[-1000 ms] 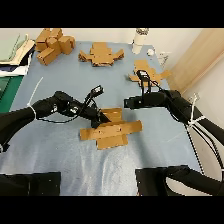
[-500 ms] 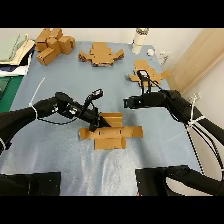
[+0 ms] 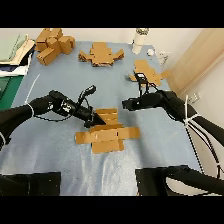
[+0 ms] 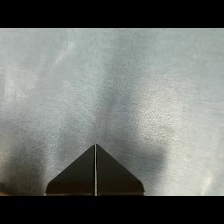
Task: Fold the box.
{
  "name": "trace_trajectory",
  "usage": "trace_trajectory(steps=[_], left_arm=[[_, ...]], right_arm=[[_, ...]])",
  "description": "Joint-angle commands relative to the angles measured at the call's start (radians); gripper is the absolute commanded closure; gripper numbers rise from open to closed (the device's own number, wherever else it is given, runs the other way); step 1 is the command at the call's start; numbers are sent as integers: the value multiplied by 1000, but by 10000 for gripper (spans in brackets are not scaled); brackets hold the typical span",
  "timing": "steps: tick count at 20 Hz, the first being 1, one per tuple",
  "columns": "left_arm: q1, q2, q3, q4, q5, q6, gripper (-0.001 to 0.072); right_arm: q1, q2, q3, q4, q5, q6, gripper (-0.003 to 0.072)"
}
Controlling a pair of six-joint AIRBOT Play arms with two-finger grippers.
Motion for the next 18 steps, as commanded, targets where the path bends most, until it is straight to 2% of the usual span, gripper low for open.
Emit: trace_trajectory(steps=[1, 7, 12, 18], left_arm=[[8, -33, 0, -6, 4, -5, 697], [4, -33, 0, 6, 18, -1, 697], [-13, -32, 41, 88, 17, -54, 697], [-19, -24, 52, 87, 17, -61, 697]], right_arm=[[0, -20, 1, 8, 4, 0, 668], [0, -24, 1, 8, 3, 0, 668], [0, -24, 1, 8, 3, -1, 667], [0, -24, 1, 3, 3, -2, 668]])
